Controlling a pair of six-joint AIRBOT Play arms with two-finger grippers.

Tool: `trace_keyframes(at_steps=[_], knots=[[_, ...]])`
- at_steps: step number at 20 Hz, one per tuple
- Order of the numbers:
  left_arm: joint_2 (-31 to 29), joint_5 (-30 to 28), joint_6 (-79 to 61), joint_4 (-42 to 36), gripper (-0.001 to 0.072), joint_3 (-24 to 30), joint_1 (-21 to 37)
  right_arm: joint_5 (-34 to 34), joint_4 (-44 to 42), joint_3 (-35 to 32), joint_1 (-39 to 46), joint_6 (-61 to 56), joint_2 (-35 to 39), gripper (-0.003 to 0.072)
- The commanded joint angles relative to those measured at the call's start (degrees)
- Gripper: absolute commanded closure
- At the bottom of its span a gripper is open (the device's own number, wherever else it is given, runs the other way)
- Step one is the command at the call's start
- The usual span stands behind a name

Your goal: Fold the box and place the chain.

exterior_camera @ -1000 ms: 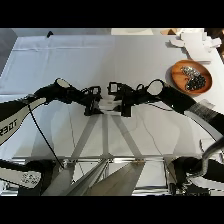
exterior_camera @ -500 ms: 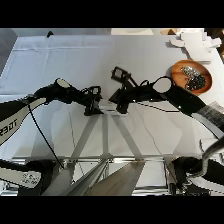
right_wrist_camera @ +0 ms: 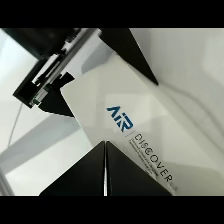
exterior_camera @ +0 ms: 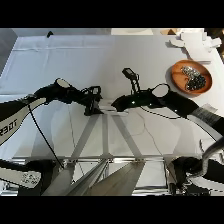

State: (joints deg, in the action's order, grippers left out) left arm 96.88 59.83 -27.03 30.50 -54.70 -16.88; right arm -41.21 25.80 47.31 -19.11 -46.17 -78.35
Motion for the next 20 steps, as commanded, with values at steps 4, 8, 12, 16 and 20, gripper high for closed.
trace_keyframes(at_steps=[4,8,12,16,20], knots=[[-0.04,-0.02,0.02,-0.02,0.0389,-0.02,0.0,-0.15,1.4,-0.96,-0.22,-3.54,-0.83,0.0672],[-0.04,-0.02,0.02,0.0,0.0389,-0.02,0.0,0.37,1.88,-1.07,-0.22,-3.5,-0.83,0.0672],[-0.04,-0.02,0.02,0.0,0.0389,-0.02,0.0,2.75,1.88,-2.99,-0.22,-3.45,-0.83,0.0674],[-0.04,-0.02,0.02,-0.02,0.0389,-0.02,0.0,3.17,-11.26,-3.06,-0.22,4.68,-0.04,0.0674],[-0.04,-0.02,0.02,-0.02,0.0389,-0.02,0.0,2.99,-32.09,-3.04,-0.42,19.69,0.52,0.0674]])
